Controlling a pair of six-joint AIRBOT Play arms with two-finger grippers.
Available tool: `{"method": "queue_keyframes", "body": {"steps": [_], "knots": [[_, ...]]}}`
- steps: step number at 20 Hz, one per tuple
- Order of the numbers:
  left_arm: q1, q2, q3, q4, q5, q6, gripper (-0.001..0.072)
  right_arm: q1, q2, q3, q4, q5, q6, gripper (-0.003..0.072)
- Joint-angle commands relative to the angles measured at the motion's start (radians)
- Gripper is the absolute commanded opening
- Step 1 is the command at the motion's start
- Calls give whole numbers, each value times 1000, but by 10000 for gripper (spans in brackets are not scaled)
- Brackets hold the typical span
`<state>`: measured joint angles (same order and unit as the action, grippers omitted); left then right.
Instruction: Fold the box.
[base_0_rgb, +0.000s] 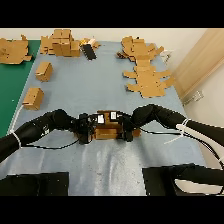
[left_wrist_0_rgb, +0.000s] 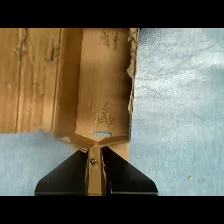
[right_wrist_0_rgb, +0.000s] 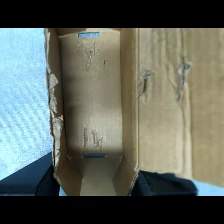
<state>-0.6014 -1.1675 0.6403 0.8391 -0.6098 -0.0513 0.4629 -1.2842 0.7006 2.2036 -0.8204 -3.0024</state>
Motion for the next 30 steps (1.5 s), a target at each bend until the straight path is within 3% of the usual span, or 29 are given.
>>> {"method": "queue_keyframes", "body": {"steps": [1, 15, 16, 17, 18, 29, 30], "knots": [[-16, -16, 4, -32, 31, 25, 134, 0, 0, 0, -1, 0, 0, 499], [-40, -51, 9, -171, 85, 138, 116, 0, 0, 0, -1, 0, 0, 499], [-40, -56, 8, -170, 82, 138, 169, 0, 0, 0, -1, 0, 0, 499], [-40, -56, 8, -174, 83, 137, 434, 0, 0, 0, -1, 0, 0, 499], [-40, -56, 9, -191, 85, 132, 546, 0, 0, 0, -1, 0, 0, 499], [-39, -56, 9, -192, 84, 130, 538, 0, 0, 0, -1, 0, 0, 499], [-39, -54, 9, -188, 83, 129, 499, 0, 0, 0, -1, 0, 0, 499]]}}
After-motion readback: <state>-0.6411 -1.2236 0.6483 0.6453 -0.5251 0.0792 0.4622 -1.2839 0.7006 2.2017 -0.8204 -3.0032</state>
